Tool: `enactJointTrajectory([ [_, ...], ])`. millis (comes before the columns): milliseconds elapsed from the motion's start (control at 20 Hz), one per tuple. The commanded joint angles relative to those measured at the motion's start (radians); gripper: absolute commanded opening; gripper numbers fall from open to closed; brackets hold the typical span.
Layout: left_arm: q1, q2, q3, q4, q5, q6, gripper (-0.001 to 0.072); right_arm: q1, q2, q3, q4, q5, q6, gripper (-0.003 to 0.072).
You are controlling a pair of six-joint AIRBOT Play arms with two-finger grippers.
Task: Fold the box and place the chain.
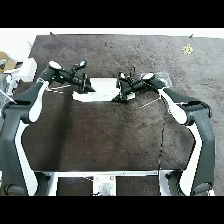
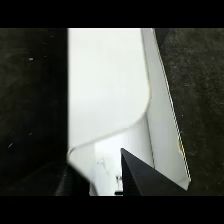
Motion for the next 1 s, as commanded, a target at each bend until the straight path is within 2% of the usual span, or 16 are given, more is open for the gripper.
enactJointTrajectory([
  [0, 0.067, 0.053, 0.010, 0.006, -0.051, -0.132, 0.0323, 0.000, 0.000, 0.000, 0.000, 0.000, 0.000, 0.0304],
  [100, 0.108, 0.083, 0.008, -0.042, -0.135, -0.237, 0.0323, 0.000, 0.000, 0.000, 0.000, 0.000, 0.000, 0.0304],
  [200, 0.123, 0.085, 0.008, -0.155, -0.248, -0.327, 0.0318, 0.000, 0.000, 0.000, 0.000, 0.000, 0.000, 0.0304],
  [300, 0.109, 0.084, 0.005, -0.195, -0.295, -0.363, 0.0022, 0.000, 0.000, 0.000, 0.000, 0.000, 0.000, 0.0304],
  [350, 0.096, 0.084, 0.005, -0.187, -0.290, -0.367, 0.0012, 0.000, 0.000, 0.000, 0.000, 0.000, 0.000, 0.0304],
  [650, -0.006, 0.083, 0.002, -0.180, -0.108, -0.417, 0.0012, 0.000, 0.000, 0.000, 0.000, 0.000, 0.000, 0.0304],
  [800, -0.020, 0.083, 0.002, -0.171, 0.014, -0.473, 0.0012, 0.000, 0.000, 0.000, 0.000, 0.000, 0.000, 0.0304],
  [950, -0.020, 0.083, 0.002, -0.088, 0.121, -0.546, 0.0012, 0.000, 0.000, 0.000, 0.000, 0.000, 0.000, 0.0304],
])
